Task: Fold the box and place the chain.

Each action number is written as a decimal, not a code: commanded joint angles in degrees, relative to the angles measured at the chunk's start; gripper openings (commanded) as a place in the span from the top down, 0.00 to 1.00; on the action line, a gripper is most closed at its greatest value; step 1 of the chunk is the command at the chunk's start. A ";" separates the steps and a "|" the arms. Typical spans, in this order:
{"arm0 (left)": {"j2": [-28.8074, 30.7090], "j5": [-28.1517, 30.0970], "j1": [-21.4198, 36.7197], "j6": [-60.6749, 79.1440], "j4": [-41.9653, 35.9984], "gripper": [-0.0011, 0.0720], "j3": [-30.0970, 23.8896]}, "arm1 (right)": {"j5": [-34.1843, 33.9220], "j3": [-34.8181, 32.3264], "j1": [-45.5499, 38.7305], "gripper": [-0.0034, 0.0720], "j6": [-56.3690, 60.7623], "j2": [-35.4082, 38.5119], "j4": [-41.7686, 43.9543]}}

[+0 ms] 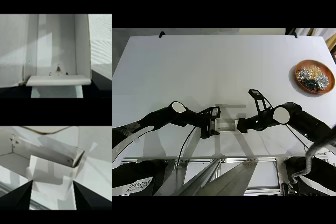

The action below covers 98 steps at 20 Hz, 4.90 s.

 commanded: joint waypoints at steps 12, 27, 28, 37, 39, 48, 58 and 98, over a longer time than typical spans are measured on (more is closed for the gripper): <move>0.00 -0.02 0.00 0.00 0.00 0.61 -0.02 | -3.76 0.02 2.38 0.25 6.75 -2.62 -5.07; 0.00 -0.02 0.00 0.00 0.00 0.61 -0.02 | -3.89 2.54 2.29 0.25 8.55 -2.60 -9.40; 0.00 -0.02 0.00 0.00 0.00 0.61 -0.02 | -4.15 2.54 2.27 0.25 10.14 -2.60 -10.51; 0.00 -0.02 0.00 0.00 0.00 0.61 -0.02 | -0.94 2.54 3.19 0.05 5.64 -2.60 -11.30; 0.00 -0.02 0.00 0.00 0.00 0.61 -0.02 | 0.17 2.54 3.69 0.05 4.63 -2.60 -11.41; 0.00 -0.02 0.00 0.00 0.00 0.61 -0.02 | -0.28 2.51 3.67 0.16 6.95 -2.62 -14.53; 0.00 -0.02 0.00 0.00 0.00 0.61 -0.02 | -2.95 2.51 3.67 0.22 11.08 -2.82 -16.28; 0.00 -0.02 0.00 0.00 0.00 0.61 -0.02 | 6.78 11.19 11.54 0.37 23.17 -17.16 -21.92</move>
